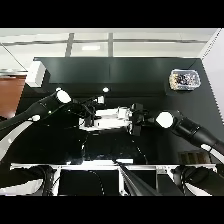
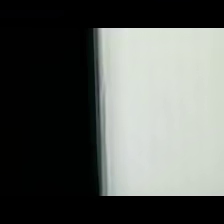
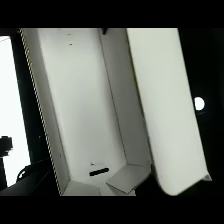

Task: Fold the box and place the chain.

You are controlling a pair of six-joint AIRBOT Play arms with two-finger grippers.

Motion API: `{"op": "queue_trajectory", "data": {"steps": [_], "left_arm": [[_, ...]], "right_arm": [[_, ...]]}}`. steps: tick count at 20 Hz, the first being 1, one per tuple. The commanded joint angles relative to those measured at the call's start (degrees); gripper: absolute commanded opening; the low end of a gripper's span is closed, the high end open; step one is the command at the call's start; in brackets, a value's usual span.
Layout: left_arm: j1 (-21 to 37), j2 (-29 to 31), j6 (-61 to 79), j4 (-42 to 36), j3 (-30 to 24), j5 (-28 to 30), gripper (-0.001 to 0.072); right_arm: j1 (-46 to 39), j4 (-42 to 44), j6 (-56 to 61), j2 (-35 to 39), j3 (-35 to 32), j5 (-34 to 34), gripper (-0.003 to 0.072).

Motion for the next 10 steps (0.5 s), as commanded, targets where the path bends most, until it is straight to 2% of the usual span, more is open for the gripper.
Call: {"op": "queue_trajectory", "data": {"steps": [1,4,10], "left_arm": [[0.0,0.0,0.04,-0.02,0.02,-0.46,0.0029],[0.0,0.0,0.04,-0.02,0.02,-0.46,0.0029],[-0.24,0.04,2.1,-0.02,0.07,-1.6,0.0029]], "right_arm": [[-2.99,3.69,-3.72,-0.17,0.46,0.04,0.0717],[-6.86,14.05,-14.34,-1.16,0.46,3.37,0.0718],[-9.07,21.51,-22.62,-4.98,0.46,10.29,0.0718]]}}
